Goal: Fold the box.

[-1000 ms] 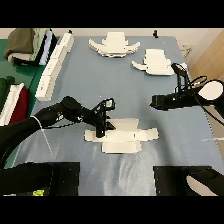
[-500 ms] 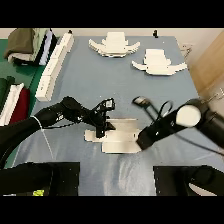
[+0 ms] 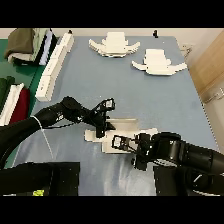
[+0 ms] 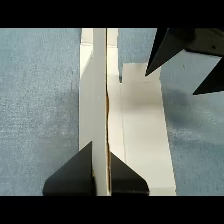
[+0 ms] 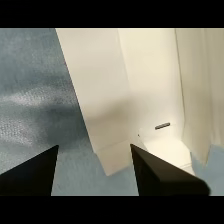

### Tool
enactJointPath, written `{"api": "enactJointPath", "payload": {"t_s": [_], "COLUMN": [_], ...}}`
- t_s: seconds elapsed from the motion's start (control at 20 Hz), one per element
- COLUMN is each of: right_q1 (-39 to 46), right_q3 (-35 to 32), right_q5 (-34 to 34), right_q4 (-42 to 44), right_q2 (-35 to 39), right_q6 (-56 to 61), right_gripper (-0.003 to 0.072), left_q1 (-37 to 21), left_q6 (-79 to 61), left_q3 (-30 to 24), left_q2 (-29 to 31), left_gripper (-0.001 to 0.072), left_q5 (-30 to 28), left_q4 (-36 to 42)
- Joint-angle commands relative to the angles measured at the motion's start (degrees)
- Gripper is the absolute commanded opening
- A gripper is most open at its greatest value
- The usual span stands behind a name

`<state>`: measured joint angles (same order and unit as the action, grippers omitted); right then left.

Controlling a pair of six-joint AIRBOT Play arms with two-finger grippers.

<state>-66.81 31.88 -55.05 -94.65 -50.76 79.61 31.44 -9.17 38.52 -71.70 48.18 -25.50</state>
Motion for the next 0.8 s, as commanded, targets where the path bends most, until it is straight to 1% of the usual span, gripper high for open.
{"api": "enactJointPath", "payload": {"t_s": [0.0, 0.15, 0.3, 0.5, 0.65, 0.75], "right_q1": [-1.29, -1.27, -1.27, -1.27, -1.31, -1.27], "right_q3": [-1.01, -1.01, -1.01, -0.94, -0.46, -0.42], "right_q5": [5.05, 7.13, 9.75, 10.34, 10.19, 10.10], "right_q4": [-5.31, -6.80, -11.91, -17.88, -17.86, -18.10], "right_q2": [-3.67, -6.29, -6.25, -6.12, -4.55, -1.42], "right_q6": [-0.24, -0.20, 0.33, 3.32, 5.22, 7.63], "right_gripper": [0.0672, 0.0672, 0.0672, 0.0671, 0.0670, 0.0659], "left_q1": [0.00, 0.00, 0.00, 0.00, 0.00, 0.00], "left_q6": [0.00, 0.00, 0.00, 0.00, -0.02, 0.00], "left_q3": [0.00, 0.00, 0.00, -0.02, 0.00, 0.00], "left_q2": [-0.02, -0.02, -0.02, -0.02, -0.02, -0.02], "left_gripper": [0.0016, 0.0016, 0.0016, 0.0016, 0.0016, 0.0016], "left_q5": [0.00, -0.02, 0.00, 0.00, -0.02, -0.02], "left_q4": [-0.02, 0.00, 0.00, -0.02, -0.02, 0.00]}}
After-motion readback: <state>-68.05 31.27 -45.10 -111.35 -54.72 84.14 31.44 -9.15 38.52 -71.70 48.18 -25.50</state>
